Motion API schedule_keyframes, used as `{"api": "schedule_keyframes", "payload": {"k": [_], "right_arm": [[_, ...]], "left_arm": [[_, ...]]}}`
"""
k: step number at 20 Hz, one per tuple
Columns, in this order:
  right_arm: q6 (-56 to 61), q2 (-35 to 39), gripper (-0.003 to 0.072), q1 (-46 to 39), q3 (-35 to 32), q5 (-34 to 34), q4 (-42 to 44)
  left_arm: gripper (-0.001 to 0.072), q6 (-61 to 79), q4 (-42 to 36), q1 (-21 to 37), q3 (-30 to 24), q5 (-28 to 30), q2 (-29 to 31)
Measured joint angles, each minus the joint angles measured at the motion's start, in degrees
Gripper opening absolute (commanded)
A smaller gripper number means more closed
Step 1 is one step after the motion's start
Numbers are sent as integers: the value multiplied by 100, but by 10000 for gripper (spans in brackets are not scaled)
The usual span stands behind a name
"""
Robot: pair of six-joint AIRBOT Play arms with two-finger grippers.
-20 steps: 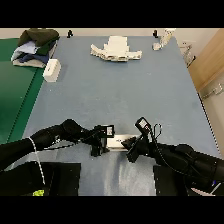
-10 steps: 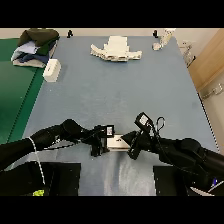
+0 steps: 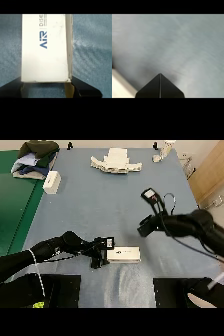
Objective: Fold the box.
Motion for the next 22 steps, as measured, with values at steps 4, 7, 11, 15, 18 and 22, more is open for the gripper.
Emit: {"api": "schedule_keyframes", "payload": {"k": [4,7,11,15,18,22], "right_arm": [[713,-1047,4,-1038,1084,-1453,-437],[940,-1547,4,-1432,1458,-1974,-525],[1067,-1816,4,-1611,1620,-2247,-466],[1106,-1888,5,-1663,1668,-2343,-363],[1110,-1906,5,-1670,1679,-2363,-341],[1119,-1912,5,-1674,1679,-2376,-321]], "left_arm": [[524,0,0,0,2,0,0],[524,2,0,0,2,0,0],[524,2,2,0,7,2,2],[524,-286,33,0,103,-68,116],[524,-1025,216,111,210,-94,496],[524,-2953,1287,752,328,-138,1261]]}}
